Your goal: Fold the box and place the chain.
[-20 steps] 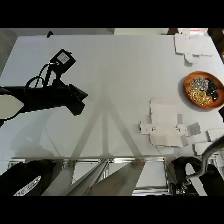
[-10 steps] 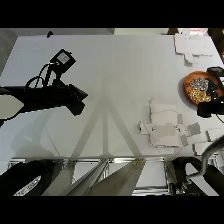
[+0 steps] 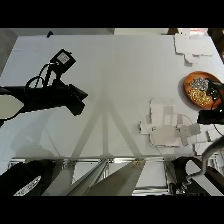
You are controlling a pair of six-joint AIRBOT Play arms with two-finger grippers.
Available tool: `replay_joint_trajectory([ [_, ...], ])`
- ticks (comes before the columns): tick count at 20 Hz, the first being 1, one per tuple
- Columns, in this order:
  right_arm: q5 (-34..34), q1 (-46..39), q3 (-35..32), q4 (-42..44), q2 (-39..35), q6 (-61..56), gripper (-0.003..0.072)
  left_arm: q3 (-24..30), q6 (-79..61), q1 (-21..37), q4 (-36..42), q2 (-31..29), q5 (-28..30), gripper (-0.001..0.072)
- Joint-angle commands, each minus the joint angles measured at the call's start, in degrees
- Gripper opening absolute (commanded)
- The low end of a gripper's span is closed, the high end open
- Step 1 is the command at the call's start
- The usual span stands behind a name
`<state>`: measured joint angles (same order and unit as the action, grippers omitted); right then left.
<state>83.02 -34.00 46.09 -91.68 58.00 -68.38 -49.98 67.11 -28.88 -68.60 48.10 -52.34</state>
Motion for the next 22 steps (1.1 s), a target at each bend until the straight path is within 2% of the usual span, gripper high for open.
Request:
replay_joint_trajectory([
  [1,-0.57,-1.60,-0.50,0.00,2.82,1.42,0.0497,0.00,0.00,-0.02,0.00,-0.02,0.00,0.0009],
  [6,-0.02,-1.62,-0.52,-0.04,7.21,2.91,0.0494,0.00,0.00,-0.02,0.00,-0.02,0.00,0.0009],
  [8,-0.02,-1.60,-0.59,-1.46,8.63,2.93,0.0433,0.00,0.00,-0.02,0.00,-0.02,0.00,0.0009],
  [11,-0.15,-1.60,-0.63,-2.56,11.58,2.91,0.0430,0.00,0.00,-0.02,0.00,-0.02,0.00,0.0009],
  [16,-0.98,-1.60,-0.63,-0.09,14.47,3.41,0.0225,0.00,0.00,-0.02,0.00,-0.02,0.00,0.0009],
  [18,-1.49,-1.60,-0.63,3.45,15.08,5.84,0.0018,0.00,0.00,-0.02,0.00,-0.02,0.00,0.0009],
  [22,2.47,-1.44,-0.61,11.87,14.88,13.92,0.0010,0.00,0.00,-0.02,0.00,-0.02,0.00,0.0009],
])
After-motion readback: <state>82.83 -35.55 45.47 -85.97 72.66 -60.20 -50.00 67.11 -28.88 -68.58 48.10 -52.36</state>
